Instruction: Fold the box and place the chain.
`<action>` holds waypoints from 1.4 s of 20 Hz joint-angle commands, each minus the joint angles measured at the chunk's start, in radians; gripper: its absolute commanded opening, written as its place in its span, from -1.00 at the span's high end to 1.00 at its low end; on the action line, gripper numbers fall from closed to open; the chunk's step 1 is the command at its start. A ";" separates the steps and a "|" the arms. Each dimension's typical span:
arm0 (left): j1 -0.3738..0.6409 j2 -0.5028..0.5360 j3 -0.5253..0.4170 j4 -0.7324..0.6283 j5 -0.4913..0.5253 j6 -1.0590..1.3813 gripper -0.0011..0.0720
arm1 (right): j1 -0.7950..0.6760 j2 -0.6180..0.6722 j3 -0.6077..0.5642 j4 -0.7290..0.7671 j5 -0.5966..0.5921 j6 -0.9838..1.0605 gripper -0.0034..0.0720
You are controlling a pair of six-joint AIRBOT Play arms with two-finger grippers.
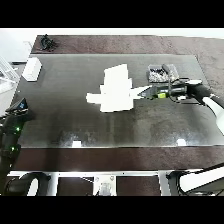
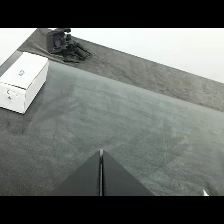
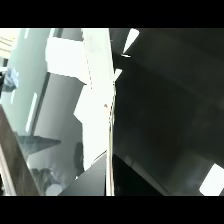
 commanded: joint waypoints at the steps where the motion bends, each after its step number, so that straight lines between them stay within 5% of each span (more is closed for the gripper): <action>1: 0.001 0.001 -0.001 0.000 0.000 0.000 0.92 | 0.066 -0.108 0.075 0.005 -0.041 0.067 0.91; 11: 0.000 0.000 0.000 0.001 -0.034 0.002 0.86 | 0.131 -0.147 0.125 -0.015 -0.185 0.149 0.91; 13: 0.001 0.000 0.000 0.000 -0.076 0.082 -0.96 | 0.131 -0.148 0.133 -0.040 -0.185 0.156 0.91; 14: 0.001 0.000 -0.001 0.002 -0.096 0.114 -0.84 | 0.134 -0.148 0.137 -0.047 -0.185 0.156 0.91; 19: 0.000 -0.029 0.000 0.000 -0.135 0.138 -0.83 | 0.156 -0.154 0.138 -0.092 -0.185 0.188 0.91; 21: 0.000 -0.029 0.006 -0.006 -0.186 0.134 -0.64 | 0.160 -0.154 0.139 -0.104 -0.185 0.193 0.91; 28: 0.000 -0.062 0.074 -0.003 -0.229 0.170 -0.64 | 0.171 -0.155 0.171 -0.109 -0.181 0.200 0.91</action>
